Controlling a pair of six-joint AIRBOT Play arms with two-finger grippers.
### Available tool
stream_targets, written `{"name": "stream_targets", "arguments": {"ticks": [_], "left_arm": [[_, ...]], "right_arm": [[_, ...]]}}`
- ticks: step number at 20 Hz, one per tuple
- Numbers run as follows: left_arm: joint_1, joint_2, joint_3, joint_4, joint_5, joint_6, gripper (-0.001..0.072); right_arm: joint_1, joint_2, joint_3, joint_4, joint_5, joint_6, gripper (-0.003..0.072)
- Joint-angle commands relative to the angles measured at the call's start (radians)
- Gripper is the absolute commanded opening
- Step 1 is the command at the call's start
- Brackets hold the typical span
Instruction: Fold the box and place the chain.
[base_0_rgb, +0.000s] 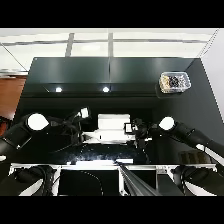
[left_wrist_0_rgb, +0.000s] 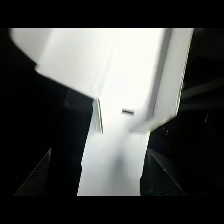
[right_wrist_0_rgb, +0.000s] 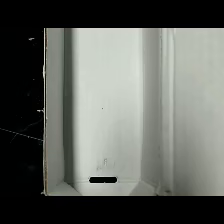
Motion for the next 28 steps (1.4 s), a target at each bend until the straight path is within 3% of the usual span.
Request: {"name": "stream_targets", "arguments": {"ticks": [1,10,13,15,16,19,21,25,28], "left_arm": [[0.006,-0.034,-0.045,0.018,0.039,0.140,0.0690],[-0.134,-0.142,-0.044,-0.064,0.167,0.154,0.0664],[-0.150,-0.147,-0.044,-0.139,0.219,0.154,0.0558],[-0.150,-0.147,-0.044,-0.148,0.203,0.154,0.0284],[-0.150,-0.147,-0.044,-0.151,0.181,0.154,0.0214],[-0.150,-0.147,-0.044,-0.174,0.115,0.154,0.0147],[-0.150,-0.147,-0.044,-0.206,0.106,0.154,0.0143],[-0.166,-0.151,-0.044,-0.291,0.180,0.195,0.0137],[-0.220,-0.181,-0.044,-0.291,0.222,0.235,0.0081]], "right_arm": [[0.000,0.000,0.000,0.001,0.000,0.000,0.0480],[0.000,0.000,0.000,0.002,0.000,0.001,0.0480],[0.000,0.000,0.000,0.003,0.000,0.001,0.0480],[0.000,0.000,0.000,0.003,0.000,0.001,0.0480],[0.000,0.000,0.000,0.003,0.000,0.001,0.0480],[0.000,0.000,0.000,0.003,0.000,0.001,0.0480],[0.000,0.000,0.000,0.003,0.000,0.001,0.0480],[0.000,0.000,0.000,0.004,0.000,0.001,0.0480],[0.000,0.000,0.000,0.004,0.000,0.001,0.0480]]}}
